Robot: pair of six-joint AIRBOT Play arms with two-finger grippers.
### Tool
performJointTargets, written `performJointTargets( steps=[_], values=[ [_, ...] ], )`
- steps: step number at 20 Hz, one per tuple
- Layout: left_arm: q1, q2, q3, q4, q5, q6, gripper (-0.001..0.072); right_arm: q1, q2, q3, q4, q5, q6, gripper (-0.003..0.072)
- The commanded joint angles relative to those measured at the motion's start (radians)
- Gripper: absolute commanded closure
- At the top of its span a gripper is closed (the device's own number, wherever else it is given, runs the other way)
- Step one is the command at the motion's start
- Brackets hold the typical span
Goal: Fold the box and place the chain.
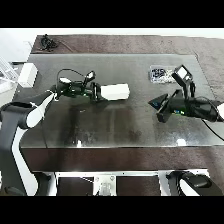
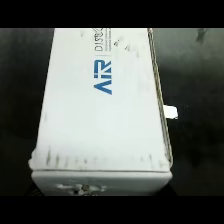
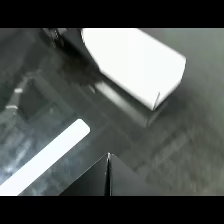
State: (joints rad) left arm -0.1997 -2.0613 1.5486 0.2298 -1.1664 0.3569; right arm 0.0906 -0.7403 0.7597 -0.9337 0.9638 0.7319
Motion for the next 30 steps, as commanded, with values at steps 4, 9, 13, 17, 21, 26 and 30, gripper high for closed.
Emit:
performJointTargets(
  steps=[4, 9, 13, 17, 21, 26, 30],
  values=[
    [0.066, 0.153, 0.002, 0.045, 0.123, -0.205, 0.0693, -0.068, 0.045, -0.063, -0.018, -0.014, 0.039, 0.0683],
    [0.198, 0.329, -0.005, 0.173, 0.425, -0.452, 0.0693, -0.069, 0.044, -0.064, -0.021, -0.022, 0.039, 0.0683],
    [0.332, 0.356, -0.009, 0.215, 0.634, -0.624, 0.0692, -0.069, 0.044, -0.064, -0.021, -0.067, 0.039, 0.0683],
    [0.419, 0.356, -0.090, 0.242, 0.705, -0.645, 0.0691, -0.069, 0.043, -0.064, -0.021, -0.116, 0.039, 0.0683],
    [0.431, 0.328, -0.173, 0.231, 0.896, -0.648, 0.0690, -0.069, 0.042, -0.065, -0.020, -0.123, 0.039, 0.0683],
    [0.431, 0.264, -0.173, 0.230, 0.985, -0.750, 0.0690, -0.069, 0.042, -0.066, -0.017, -0.138, 0.039, 0.0683],
    [0.432, 0.213, -0.172, 0.231, 1.019, -0.750, 0.0689, -0.069, 0.041, -0.066, -0.006, -0.143, 0.040, 0.0683]
  ],
)
